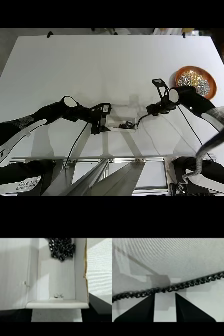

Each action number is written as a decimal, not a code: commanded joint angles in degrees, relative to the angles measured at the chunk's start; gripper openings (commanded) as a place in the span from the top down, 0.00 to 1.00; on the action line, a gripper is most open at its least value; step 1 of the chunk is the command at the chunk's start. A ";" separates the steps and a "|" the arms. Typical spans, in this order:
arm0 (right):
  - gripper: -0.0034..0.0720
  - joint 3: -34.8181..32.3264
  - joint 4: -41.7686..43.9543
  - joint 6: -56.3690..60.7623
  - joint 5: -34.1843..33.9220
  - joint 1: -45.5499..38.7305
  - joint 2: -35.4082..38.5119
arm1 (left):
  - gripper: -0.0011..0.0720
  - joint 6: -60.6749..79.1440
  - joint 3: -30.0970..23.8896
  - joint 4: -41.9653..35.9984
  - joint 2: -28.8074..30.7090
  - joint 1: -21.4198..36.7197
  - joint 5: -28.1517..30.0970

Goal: Fold the box and place the chain.

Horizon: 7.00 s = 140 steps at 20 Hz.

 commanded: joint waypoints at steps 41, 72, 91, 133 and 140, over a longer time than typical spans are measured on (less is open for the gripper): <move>0.94 -0.09 29.83 -3.69 -16.48 27.02 29.86 | 0.70 0.00 0.02 0.02 0.02 0.00 -0.13; 0.71 4.74 16.65 -3.69 -5.20 26.71 14.86 | 0.70 0.00 0.02 0.00 0.02 0.00 -0.13; 0.64 5.77 0.04 -3.63 6.86 -5.07 3.67 | 0.70 0.02 0.02 0.02 0.02 0.00 -0.15; 0.94 4.55 20.24 -6.05 7.32 17.59 32.24 | 0.70 0.00 0.02 0.02 0.02 0.00 -0.13; 0.94 3.39 21.11 -6.03 -0.52 21.35 28.61 | 0.70 0.00 0.02 0.02 0.02 0.00 -0.13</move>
